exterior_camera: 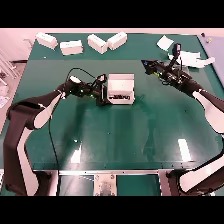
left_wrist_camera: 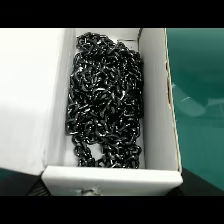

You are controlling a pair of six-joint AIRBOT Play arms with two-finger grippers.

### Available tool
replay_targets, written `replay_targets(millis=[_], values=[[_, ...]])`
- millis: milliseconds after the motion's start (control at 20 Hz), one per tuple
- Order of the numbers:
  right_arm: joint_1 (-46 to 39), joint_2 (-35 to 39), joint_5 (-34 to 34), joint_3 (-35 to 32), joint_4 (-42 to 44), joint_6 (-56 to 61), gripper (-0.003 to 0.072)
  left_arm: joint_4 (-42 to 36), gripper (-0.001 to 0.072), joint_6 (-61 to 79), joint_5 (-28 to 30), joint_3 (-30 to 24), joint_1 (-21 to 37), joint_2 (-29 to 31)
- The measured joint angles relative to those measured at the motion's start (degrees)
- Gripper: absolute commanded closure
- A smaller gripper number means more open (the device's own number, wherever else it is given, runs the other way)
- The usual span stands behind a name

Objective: Fold the box and place the chain.

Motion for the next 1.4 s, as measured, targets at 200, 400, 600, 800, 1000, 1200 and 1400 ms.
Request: replay_targets(millis=[200,400,600,800,1000,1200,1400], values=[[-0.66,-1.14,-4.44,0.98,-3.61,2.21,0.0677,0.0,0.0148,0.0,0.0,0.0,0.0,0.0],[-1.51,-1.25,-5.9,3.85,-3.98,1.05,0.0678,-0.02,0.0147,-0.02,0.0,0.0,0.0,0.0],[-1.44,1.88,-4.13,8.07,-4.0,-1.68,0.068,0.0,0.0148,0.0,0.0,0.0,0.0,0.0],[1.16,8.81,11.02,8.17,-3.54,-3.48,0.0681,0.0,0.0147,0.0,0.0,0.0,0.0,0.0],[6.64,14.38,39.98,5.38,-1.18,-3.91,0.0681,0.0,0.0148,-0.02,0.0,0.0,0.0,0.0],[11.1,16.39,57.02,2.32,-0.09,-4.33,0.0681,0.0,0.0147,-0.02,0.02,0.0,0.0,0.0],[13.2,16.94,61.0,-0.37,0.13,-4.61,0.068,0.0,0.0147,0.0,0.07,0.0,0.0,0.0]])
